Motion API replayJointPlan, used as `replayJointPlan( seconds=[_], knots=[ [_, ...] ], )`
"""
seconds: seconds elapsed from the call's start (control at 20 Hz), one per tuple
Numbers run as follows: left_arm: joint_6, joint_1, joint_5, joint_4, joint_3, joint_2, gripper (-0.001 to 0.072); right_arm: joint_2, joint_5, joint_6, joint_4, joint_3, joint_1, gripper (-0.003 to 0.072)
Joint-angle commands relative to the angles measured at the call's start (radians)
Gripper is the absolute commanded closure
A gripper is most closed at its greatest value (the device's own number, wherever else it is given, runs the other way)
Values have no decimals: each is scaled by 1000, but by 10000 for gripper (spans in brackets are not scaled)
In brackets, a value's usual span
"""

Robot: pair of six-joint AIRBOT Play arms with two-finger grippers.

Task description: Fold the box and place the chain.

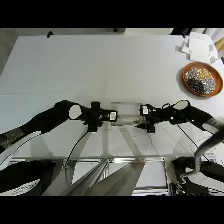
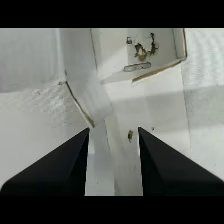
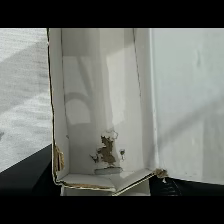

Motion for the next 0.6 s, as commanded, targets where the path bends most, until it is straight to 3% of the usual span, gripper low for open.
replayJointPlan(
  seconds=[0.0,0.55],
  knots=[
    [22,-9,4,-58,0,-13,370,0,0,0,0,1,1,247],
    [42,-58,55,-149,0,-13,464,0,0,0,0,0,1,247]
  ],
)
